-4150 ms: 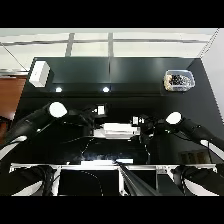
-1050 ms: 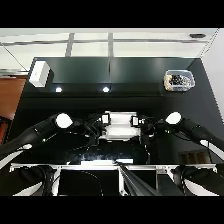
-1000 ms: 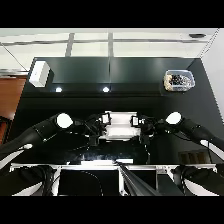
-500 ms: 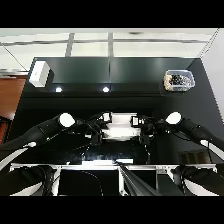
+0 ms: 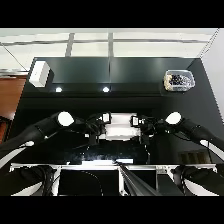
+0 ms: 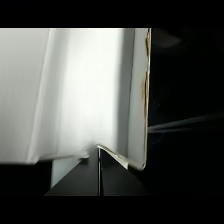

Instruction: Fold the box and place the chain.

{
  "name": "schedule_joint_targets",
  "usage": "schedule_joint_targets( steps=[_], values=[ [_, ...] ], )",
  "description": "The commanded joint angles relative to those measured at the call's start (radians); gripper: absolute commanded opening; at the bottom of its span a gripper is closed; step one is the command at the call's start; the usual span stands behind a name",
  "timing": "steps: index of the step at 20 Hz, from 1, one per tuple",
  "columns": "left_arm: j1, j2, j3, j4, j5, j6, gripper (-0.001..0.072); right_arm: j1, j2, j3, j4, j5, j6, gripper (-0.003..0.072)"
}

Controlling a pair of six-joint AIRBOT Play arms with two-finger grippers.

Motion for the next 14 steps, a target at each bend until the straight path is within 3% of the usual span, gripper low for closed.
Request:
schedule_joint_targets(
  steps=[1, 5, 8, 11, 14],
  values=[
    [0.086, 0.076, 0.055, 0.208, -0.147, -0.202, 0.0025, 0.0, 0.0, 0.0, -0.002, 0.001, -0.002, 0.018],
    [0.293, 0.206, 0.064, 0.252, -0.311, -0.517, 0.0025, 0.0, 0.0, 0.0, -0.002, 0.001, -0.002, 0.018],
    [0.465, 0.21, 0.048, 0.296, -0.414, -0.788, 0.0025, 0.0, 0.0, 0.0, -0.002, 0.0, -0.002, 0.018],
    [0.552, 0.21, -0.041, 0.295, -0.392, -1.005, 0.0025, 0.0, 0.0, 0.0, -0.001, -0.001, -0.002, 0.018],
    [0.567, 0.205, -0.141, 0.246, -0.347, -1.274, 0.0026, 0.0, 0.0, 0.0, -0.001, -0.001, -0.002, 0.018]
  ],
)
